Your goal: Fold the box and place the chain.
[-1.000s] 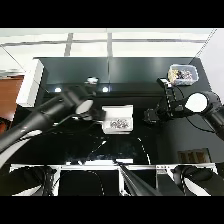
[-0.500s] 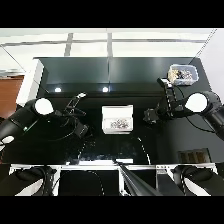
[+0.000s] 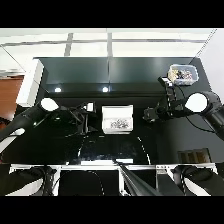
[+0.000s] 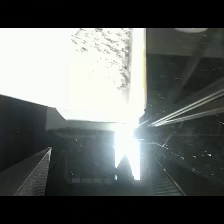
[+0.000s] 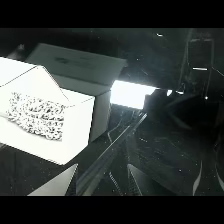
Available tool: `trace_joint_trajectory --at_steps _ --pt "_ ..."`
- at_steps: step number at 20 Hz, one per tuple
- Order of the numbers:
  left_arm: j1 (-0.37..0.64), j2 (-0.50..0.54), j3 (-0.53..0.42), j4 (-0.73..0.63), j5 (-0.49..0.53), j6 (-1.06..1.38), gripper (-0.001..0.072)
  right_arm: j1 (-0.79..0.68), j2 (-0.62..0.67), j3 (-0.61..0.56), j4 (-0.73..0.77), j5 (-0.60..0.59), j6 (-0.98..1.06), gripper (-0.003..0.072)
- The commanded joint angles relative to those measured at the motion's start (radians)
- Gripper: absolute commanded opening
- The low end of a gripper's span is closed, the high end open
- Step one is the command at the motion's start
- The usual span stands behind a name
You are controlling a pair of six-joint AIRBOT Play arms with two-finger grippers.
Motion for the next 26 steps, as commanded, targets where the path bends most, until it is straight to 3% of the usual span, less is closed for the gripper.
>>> trace_joint_trajectory --at_steps 1,17,18,20,21,22,23,26 --pt "-0.005 -0.085 0.031 -0.085 -0.003 0.088 0.0718 -0.001 0.000 -0.001 0.001 -0.003 0.004 0.0384" --pt "-0.100 -0.147 0.038 -0.117 0.081 0.080 0.0714 -0.001 0.000 -0.001 0.002 -0.059 0.004 0.0384" --pt "-0.100 -0.147 0.038 -0.117 0.081 0.080 0.0683 0.000 0.000 -0.001 0.002 -0.080 0.004 0.0384" --pt "-0.100 -0.147 0.038 -0.117 0.081 0.080 0.0435 -0.001 -0.001 -0.003 0.022 -0.171 0.005 0.0384" --pt "-0.100 -0.147 0.038 -0.117 0.081 0.080 0.0390 -0.001 -0.003 -0.003 0.047 -0.241 0.004 0.0386" --pt "-0.100 -0.147 0.038 -0.117 0.081 0.080 0.0389 -0.001 -0.009 -0.003 0.100 -0.330 0.004 0.0482" --pt "-0.100 -0.147 0.038 -0.117 0.081 0.080 0.0390 0.000 -0.021 -0.003 0.162 -0.412 -0.021 0.0720" --pt "-0.100 -0.147 0.038 -0.117 0.081 0.080 0.0390 -0.001 -0.115 0.002 0.322 -0.534 -0.133 0.0720"
